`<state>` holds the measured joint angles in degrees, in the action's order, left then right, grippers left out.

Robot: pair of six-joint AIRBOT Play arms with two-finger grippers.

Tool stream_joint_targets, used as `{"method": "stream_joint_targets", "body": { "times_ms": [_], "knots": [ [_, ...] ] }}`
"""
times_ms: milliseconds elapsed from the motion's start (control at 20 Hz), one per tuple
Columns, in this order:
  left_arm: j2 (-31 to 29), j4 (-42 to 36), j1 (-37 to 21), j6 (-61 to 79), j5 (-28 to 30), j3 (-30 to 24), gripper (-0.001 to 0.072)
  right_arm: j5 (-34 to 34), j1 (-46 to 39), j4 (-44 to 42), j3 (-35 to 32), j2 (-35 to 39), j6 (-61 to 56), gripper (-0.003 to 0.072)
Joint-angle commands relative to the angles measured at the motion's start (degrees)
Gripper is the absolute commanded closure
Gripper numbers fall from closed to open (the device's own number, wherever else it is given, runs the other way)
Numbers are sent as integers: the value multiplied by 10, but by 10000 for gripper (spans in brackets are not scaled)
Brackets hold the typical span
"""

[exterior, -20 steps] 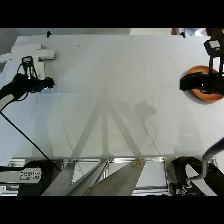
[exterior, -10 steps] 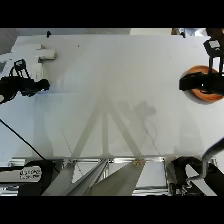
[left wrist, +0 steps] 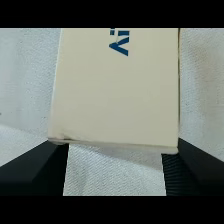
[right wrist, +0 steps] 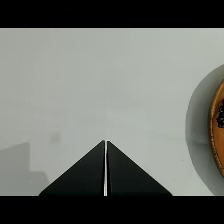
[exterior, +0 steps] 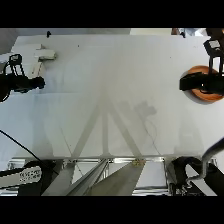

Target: Fold the box and place the chain.

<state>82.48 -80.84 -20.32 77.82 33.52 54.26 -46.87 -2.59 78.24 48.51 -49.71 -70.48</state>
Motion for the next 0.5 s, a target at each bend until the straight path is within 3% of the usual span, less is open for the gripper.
{"method": "stream_joint_targets", "body": {
  "times_ms": [0,50,300,450],
  "knots": [
    [2,10,0,20,5,0,142,0,0,0,1,0,0,670],
    [7,10,-1,22,4,0,10,0,0,0,1,1,0,670],
    [55,8,0,37,28,0,4,0,0,0,1,0,0,670],
    [48,10,0,63,31,0,4,0,0,0,1,0,0,670]
  ]
}}
